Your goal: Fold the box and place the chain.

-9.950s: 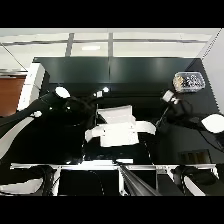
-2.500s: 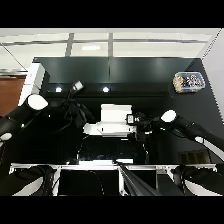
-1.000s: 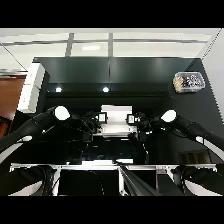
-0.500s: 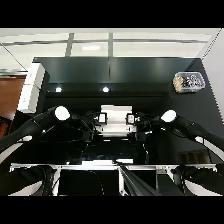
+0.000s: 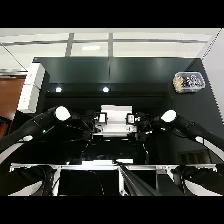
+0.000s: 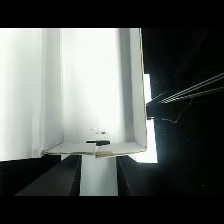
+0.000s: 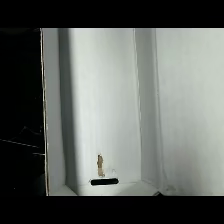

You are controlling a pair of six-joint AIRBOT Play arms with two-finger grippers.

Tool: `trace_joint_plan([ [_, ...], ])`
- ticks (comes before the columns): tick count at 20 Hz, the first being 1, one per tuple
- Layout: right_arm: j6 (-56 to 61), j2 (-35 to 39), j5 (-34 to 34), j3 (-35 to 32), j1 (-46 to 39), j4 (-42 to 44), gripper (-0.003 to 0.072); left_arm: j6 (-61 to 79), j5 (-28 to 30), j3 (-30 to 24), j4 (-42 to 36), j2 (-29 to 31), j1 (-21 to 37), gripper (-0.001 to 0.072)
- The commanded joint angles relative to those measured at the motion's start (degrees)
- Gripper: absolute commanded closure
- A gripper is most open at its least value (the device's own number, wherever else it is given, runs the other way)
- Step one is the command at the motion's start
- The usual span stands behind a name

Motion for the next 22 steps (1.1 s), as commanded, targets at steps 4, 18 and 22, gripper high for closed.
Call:
trace_joint_plan([
  [4,-0.02,-0.02,0.04,-0.02,0.04,0.0,0.0242,0.15,2.1,0.04,-5.57,-0.04,-0.04,0.0433],
  [18,-0.02,-0.02,0.04,-0.02,0.04,0.0,0.0242,-1.77,-0.35,0.04,-10.47,-3.8,-0.02,0.0626],
  [22,-0.02,-0.02,0.04,-0.02,0.04,0.0,0.0241,-1.84,-0.22,0.04,-10.49,-3.78,-0.02,0.0332],
])
